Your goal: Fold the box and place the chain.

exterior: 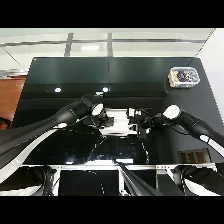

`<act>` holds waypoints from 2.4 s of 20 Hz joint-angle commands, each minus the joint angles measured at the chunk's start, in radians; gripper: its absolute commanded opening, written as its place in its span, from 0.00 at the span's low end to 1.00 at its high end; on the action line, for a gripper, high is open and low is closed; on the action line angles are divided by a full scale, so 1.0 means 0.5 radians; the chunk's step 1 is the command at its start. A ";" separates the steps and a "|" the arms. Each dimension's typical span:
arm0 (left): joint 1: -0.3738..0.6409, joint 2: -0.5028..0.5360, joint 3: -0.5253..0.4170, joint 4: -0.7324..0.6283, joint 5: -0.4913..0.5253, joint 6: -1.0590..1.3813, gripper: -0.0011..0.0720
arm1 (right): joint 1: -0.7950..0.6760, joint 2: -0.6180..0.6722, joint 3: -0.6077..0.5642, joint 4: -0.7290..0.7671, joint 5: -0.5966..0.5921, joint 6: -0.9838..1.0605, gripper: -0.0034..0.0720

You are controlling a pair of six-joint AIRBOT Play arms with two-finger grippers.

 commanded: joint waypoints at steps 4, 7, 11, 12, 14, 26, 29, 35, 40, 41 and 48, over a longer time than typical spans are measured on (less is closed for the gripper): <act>0.001 -0.001 0.000 -0.041 -0.001 -0.002 0.05 | 0.002 -0.089 -0.005 0.227 0.024 0.002 0.35; 0.002 -0.001 0.000 -0.063 0.000 -0.001 0.05 | 0.001 -0.101 -0.004 0.226 -0.034 0.004 0.43; 0.002 -0.001 0.000 -0.063 0.003 -0.002 0.05 | 0.002 -0.101 -0.005 0.224 -0.031 0.005 0.65; 0.002 -0.001 0.000 -0.063 0.003 -0.002 0.05 | 0.001 -0.101 -0.005 0.220 -0.028 0.006 0.67; 0.004 -0.001 0.000 -0.062 0.006 -0.002 0.05 | 0.001 -0.101 -0.005 0.204 -0.024 0.045 0.37; 0.004 -0.001 -0.001 -0.062 0.008 -0.002 0.05 | -1.004 0.265 0.250 -0.414 0.661 2.215 0.07; 0.004 -0.002 0.000 -0.061 0.008 -0.002 0.05 | -1.357 0.216 0.027 -0.460 0.616 2.760 0.07; 0.004 -0.001 0.000 -0.038 0.008 -0.001 0.05 | -1.045 -0.145 -0.106 -0.098 0.800 2.403 0.07; 0.004 -0.001 0.000 -0.039 0.008 -0.002 0.05 | -0.676 -0.282 -0.068 0.221 0.546 2.181 0.08; 0.004 -0.001 0.000 -0.039 0.008 -0.002 0.05 | -0.673 -0.281 -0.043 0.226 0.559 2.181 0.08; 0.004 -0.002 0.000 -0.038 0.010 -0.002 0.05 | -0.671 -0.281 0.128 0.278 0.877 2.181 0.74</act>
